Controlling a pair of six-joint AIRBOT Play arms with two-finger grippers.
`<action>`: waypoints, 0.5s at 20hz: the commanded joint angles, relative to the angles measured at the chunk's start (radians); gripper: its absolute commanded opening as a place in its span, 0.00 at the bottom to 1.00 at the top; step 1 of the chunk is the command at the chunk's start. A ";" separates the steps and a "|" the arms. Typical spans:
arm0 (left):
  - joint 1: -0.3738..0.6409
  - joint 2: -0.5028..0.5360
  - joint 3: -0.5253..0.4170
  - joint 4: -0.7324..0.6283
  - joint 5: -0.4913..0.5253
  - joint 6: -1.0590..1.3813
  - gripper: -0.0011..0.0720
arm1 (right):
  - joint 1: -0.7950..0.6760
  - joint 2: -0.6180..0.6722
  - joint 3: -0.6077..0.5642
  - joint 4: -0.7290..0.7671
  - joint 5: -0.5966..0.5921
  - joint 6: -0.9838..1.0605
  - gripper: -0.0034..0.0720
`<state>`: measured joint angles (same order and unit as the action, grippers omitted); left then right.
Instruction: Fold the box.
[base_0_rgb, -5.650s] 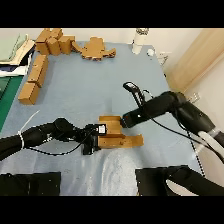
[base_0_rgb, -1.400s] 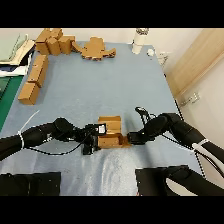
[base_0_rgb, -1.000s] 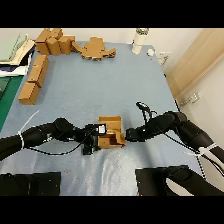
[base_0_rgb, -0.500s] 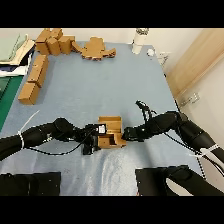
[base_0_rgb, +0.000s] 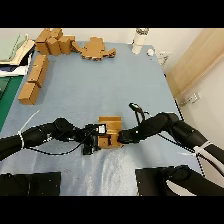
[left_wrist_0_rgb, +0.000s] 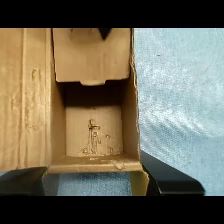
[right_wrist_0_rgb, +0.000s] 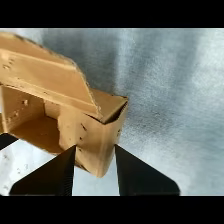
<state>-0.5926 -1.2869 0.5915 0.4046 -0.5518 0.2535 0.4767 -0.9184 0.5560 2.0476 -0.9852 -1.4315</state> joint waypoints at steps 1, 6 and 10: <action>0.000 0.000 0.001 0.000 0.000 0.000 0.65 | 0.140 -0.060 0.060 -0.223 0.021 0.248 0.54; 0.000 0.000 0.001 0.000 0.000 0.000 0.65 | 0.290 -0.197 0.199 -0.463 -0.125 0.474 0.54; 0.000 0.000 0.001 0.000 0.000 0.000 0.65 | 0.362 -0.293 0.281 -0.491 -0.150 0.562 0.54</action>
